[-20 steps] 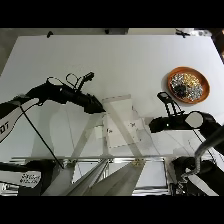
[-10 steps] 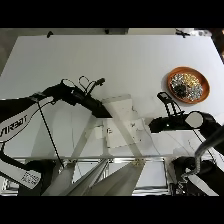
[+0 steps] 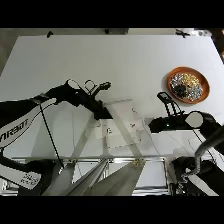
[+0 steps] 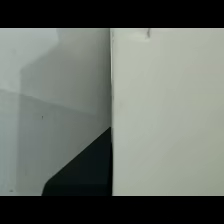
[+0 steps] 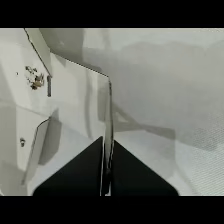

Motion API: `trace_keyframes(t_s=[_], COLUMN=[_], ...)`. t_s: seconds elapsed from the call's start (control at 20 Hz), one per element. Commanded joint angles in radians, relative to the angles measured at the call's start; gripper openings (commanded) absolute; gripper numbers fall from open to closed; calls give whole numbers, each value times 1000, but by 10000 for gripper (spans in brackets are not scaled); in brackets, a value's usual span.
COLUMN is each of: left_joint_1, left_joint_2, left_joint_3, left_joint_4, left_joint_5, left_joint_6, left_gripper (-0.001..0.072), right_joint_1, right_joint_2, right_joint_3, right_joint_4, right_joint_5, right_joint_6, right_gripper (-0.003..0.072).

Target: Fold the box and place the chain.

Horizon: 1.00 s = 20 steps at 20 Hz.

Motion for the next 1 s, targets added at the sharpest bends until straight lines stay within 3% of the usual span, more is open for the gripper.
trace_keyframes(t_s=[0.0,0.1,0.3,0.5,0.7,0.95], left_joint_1=[-3,-6,-40,-141,-180,-180], left_joint_2=[104,177,280,292,253,151], left_joint_3=[1,1,0,-6,-48,-48], left_joint_4=[35,96,183,183,22,27], left_joint_5=[63,74,51,95,192,265], left_joint_6=[51,54,54,73,147,156], left_gripper=[-1,-1,-3,-3,-2,0], right_joint_1=[0,0,-1,-1,-1,-1], right_joint_2=[10,43,180,371,502,515], right_joint_3=[34,79,143,144,143,143], right_joint_4=[0,-8,-127,-310,-332,-329], right_joint_5=[67,143,297,459,468,438], right_joint_6=[2,2,60,130,133,155], right_gripper=[221,327,349,349,347,346])
